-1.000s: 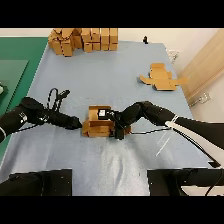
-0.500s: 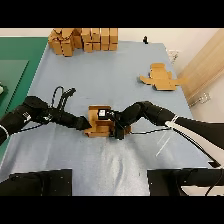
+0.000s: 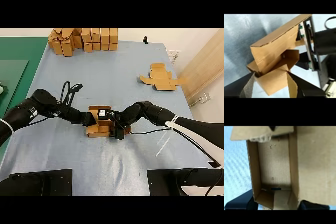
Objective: Fold the box.
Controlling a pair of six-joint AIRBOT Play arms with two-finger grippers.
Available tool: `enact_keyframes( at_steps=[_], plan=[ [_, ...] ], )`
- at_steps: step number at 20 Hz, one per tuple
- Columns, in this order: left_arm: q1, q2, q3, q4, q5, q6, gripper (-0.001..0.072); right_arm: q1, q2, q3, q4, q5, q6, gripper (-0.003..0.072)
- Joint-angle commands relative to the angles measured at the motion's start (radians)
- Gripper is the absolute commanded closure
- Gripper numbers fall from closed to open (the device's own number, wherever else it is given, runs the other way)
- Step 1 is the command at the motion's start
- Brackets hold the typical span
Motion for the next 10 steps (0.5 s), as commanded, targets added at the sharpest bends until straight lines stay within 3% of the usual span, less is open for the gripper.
enact_keyframes(
  at_steps=[1,6,10],
  plan=[
    [-0.080,0.000,0.031,0.121,0.016,-0.123,0.0099,0.000,0.000,0.000,0.001,0.000,0.001,0.0604],
    [-0.081,0.006,0.031,0.034,0.104,-0.115,0.0099,0.000,0.000,0.000,0.000,0.000,0.001,0.0603],
    [-0.057,0.023,0.031,0.032,0.101,-0.116,0.0099,0.000,0.000,0.000,0.000,0.000,0.001,0.0603]
  ],
)
